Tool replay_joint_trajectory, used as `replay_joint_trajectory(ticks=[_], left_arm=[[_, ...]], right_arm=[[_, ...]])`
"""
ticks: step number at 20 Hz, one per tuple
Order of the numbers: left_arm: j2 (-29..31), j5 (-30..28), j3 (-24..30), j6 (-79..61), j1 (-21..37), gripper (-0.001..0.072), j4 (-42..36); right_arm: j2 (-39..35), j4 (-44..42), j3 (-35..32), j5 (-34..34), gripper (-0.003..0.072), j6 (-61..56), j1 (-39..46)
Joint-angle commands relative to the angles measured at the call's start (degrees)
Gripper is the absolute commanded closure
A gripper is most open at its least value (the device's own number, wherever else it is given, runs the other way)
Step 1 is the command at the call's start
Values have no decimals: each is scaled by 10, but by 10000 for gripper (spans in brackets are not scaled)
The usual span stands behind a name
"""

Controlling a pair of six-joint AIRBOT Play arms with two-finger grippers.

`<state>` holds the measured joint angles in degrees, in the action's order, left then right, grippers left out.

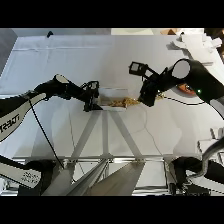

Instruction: Fold the box and place the chain.

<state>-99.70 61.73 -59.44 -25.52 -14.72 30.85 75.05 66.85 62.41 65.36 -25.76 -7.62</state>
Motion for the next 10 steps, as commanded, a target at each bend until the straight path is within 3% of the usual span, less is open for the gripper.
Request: replay_joint_trajectory(ticks=[1, 6, 10], left_arm=[[0, 0, 0, 0, 0, 499, 0], [0, 0, 0, 0, 0, 499, 0], [0, 0, 0, 0, 0, 499, 0]], right_arm=[[37, -18, -11, 8, 270, 196, 24], [120, -47, -11, -35, 270, 317, 24], [167, -83, -11, -71, 270, 323, 23]])
